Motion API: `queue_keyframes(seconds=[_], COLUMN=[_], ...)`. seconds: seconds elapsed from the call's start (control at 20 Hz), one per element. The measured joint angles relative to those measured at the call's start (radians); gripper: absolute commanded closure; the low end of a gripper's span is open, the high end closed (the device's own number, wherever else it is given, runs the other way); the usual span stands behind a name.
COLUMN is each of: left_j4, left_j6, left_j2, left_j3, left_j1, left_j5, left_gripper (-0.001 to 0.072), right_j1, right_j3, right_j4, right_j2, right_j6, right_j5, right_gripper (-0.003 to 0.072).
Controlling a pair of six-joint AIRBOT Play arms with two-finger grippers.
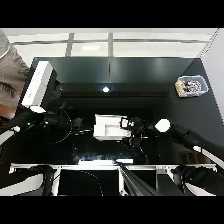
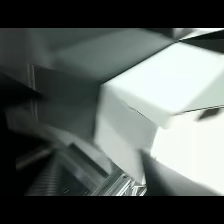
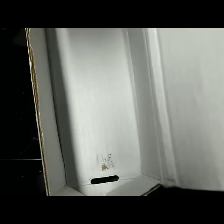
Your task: Fold the box and place the chain.
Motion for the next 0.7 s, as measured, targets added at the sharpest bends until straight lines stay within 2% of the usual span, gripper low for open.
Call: queue_keyframes(seconds=[0.3, 0.7], left_j4=[0.009, 0.048], left_j6=[0.023, -0.04], left_j2=[0.108, 0.137], left_j3=[0.036, 0.042], left_j1=[-0.029, -0.158], left_j5=[-0.017, 0.065], left_gripper=[0.0082, 0.0096], right_j1=[0.0, 0.0], right_j3=[0.0, 0.0], right_j4=[0.0, 0.0], right_j2=[0.0, 0.0], right_j6=[0.0, 0.0], right_j5=[0.0, 0.0], right_gripper=[0.0194, 0.0194])
